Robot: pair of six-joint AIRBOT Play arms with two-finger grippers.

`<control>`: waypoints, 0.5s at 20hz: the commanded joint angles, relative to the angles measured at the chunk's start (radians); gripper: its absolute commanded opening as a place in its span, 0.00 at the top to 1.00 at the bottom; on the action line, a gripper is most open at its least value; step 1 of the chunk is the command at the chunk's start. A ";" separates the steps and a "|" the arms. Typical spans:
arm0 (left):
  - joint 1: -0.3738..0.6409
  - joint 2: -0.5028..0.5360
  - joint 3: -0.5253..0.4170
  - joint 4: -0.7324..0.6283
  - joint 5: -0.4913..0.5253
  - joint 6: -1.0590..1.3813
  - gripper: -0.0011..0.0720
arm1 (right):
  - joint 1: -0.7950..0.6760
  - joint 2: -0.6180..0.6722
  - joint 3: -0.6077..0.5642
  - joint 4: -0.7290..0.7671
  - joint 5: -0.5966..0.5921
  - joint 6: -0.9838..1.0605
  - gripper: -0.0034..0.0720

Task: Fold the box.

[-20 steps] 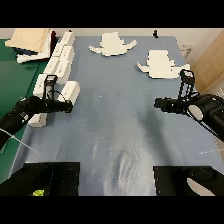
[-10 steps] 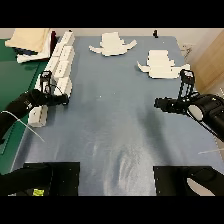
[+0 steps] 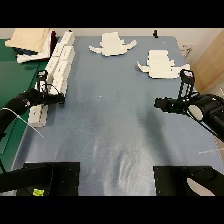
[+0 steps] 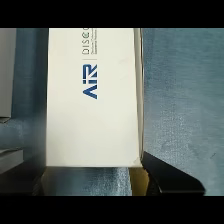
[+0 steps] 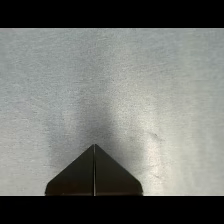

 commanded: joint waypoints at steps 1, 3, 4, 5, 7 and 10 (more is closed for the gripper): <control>0.005 -0.018 0.001 0.000 0.044 0.019 0.36 | -0.001 0.000 0.001 0.001 -0.005 0.000 0.95; 0.005 -0.031 0.001 0.000 0.057 0.066 0.36 | -0.001 -0.001 0.001 0.003 -0.005 0.000 0.95; 0.005 -0.036 0.001 -0.001 0.058 0.071 0.36 | -0.001 -0.002 0.001 0.005 -0.005 0.000 0.95; 0.005 -0.038 0.001 -0.001 0.058 0.071 0.36 | -0.001 -0.005 0.001 0.009 -0.005 0.000 0.95; 0.005 -0.037 0.001 -0.003 0.056 0.071 0.36 | 0.001 -0.009 0.001 0.016 -0.005 0.000 0.95; 0.005 -0.037 0.001 -0.003 0.055 0.070 0.36 | 0.002 -0.009 0.001 0.019 -0.005 0.000 0.95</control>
